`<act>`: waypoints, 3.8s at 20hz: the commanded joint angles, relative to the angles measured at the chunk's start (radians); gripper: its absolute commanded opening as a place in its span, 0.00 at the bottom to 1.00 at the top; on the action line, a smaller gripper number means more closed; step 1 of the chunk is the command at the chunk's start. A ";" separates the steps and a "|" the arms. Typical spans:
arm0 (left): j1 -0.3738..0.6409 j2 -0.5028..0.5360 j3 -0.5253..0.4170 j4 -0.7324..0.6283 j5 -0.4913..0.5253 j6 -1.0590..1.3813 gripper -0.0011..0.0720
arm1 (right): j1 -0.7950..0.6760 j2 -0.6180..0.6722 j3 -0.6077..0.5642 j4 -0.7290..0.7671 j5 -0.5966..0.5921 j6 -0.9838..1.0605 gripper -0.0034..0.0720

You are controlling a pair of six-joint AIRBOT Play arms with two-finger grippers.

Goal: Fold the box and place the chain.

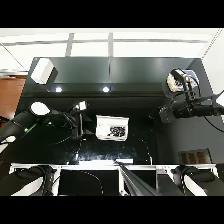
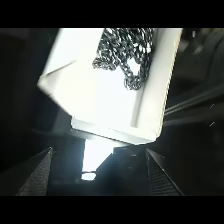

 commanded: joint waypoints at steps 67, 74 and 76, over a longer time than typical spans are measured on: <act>-0.220 -0.096 -0.005 -0.042 0.208 0.042 0.98 | 0.001 0.000 0.000 -0.001 -0.079 0.000 0.77; -0.220 -0.096 -0.005 -0.050 0.184 0.075 0.72 | 0.003 0.000 -0.005 -0.001 -0.092 0.000 0.77; -0.219 -0.096 -0.005 -0.049 0.188 0.075 0.67 | 0.003 -0.003 -0.021 0.000 -0.098 0.001 0.78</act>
